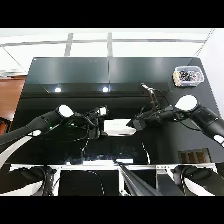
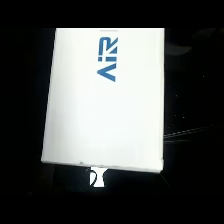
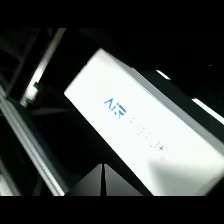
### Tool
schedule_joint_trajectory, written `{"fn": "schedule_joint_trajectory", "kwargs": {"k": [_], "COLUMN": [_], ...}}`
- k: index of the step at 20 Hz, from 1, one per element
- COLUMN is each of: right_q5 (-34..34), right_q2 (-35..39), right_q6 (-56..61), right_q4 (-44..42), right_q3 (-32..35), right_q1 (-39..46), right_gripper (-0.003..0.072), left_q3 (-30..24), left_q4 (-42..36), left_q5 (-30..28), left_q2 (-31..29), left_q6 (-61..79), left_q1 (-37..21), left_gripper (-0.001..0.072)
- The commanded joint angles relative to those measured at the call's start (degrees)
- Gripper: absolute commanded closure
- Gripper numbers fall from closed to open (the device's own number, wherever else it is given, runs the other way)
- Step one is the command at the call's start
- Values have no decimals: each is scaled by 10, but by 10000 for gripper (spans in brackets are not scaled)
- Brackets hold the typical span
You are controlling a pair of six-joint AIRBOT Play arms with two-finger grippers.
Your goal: Fold the box and place the chain.
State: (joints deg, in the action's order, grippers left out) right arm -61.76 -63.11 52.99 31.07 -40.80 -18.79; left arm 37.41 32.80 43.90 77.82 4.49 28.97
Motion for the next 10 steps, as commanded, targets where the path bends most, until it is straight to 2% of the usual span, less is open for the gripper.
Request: {"fn": "schedule_joint_trajectory", "kwargs": {"k": [1, 7, 10], "right_q5": [15, 51, 58], "right_q2": [-47, -91, -91], "right_q6": [47, 90, 93], "right_q4": [-80, 23, 36], "right_q3": [13, 13, 13], "right_q1": [1, 1, 1], "right_gripper": [673, 673, 673], "left_q3": [0, 0, 0], "left_q4": [0, 0, 0], "left_q5": [0, 0, -2], "left_q2": [0, 0, 0], "left_q6": [0, 0, 0], "left_q1": [0, 0, 0], "left_gripper": [304, 304, 305]}}
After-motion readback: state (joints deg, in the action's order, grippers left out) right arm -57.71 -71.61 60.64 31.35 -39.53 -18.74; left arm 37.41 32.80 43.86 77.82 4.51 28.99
